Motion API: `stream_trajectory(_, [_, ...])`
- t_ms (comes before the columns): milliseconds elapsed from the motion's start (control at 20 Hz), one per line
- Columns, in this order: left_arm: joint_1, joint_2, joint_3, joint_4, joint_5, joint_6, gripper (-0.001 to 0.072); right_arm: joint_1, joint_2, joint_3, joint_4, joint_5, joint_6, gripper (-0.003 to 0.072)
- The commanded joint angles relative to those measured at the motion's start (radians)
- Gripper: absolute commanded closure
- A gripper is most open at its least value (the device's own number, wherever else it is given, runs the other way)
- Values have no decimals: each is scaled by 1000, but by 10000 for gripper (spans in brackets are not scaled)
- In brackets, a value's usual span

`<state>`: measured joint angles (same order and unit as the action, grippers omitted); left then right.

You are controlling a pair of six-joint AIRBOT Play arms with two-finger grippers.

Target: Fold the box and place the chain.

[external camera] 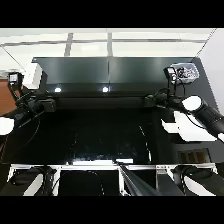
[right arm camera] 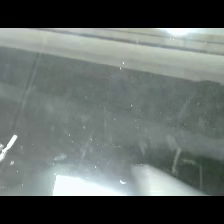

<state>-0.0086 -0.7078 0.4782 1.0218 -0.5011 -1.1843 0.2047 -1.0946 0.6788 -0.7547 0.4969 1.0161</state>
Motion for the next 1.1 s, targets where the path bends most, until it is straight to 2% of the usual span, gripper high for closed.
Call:
stream_trajectory(0, [0,-70,0,-38,-62,-1,4,-23,-2,3,16,28,2,1])
stream_trajectory(100, [1,-99,0,-31,-93,-1,4,-116,-1,23,-21,99,64,3])
stream_trajectory(200, [1,-109,0,-31,-103,-1,4,-276,-1,63,-170,163,191,3])
stream_trajectory(300, [1,-109,0,-31,-106,-1,4,-496,-2,111,-333,223,273,2])
stream_trajectory(450, [0,-109,0,-31,-106,5,4,-845,-26,176,-486,308,217,-34])
stream_trajectory(550, [0,-109,0,-31,-109,18,4,-1040,-62,207,-538,312,217,-34])
stream_trajectory(650, [0,-109,0,-32,-109,18,5,-1195,-130,275,-507,337,203,-34])
stream_trajectory(800, [0,-109,0,-37,-110,18,5,-1301,-286,426,-438,514,90,-33])
stream_trajectory(950, [0,-109,0,-37,-111,18,4,-1286,-422,514,-421,739,-100,-26])
stream_trajectory(1050, [0,-109,0,-41,-111,17,5,-1250,-455,514,-426,764,-188,-26])
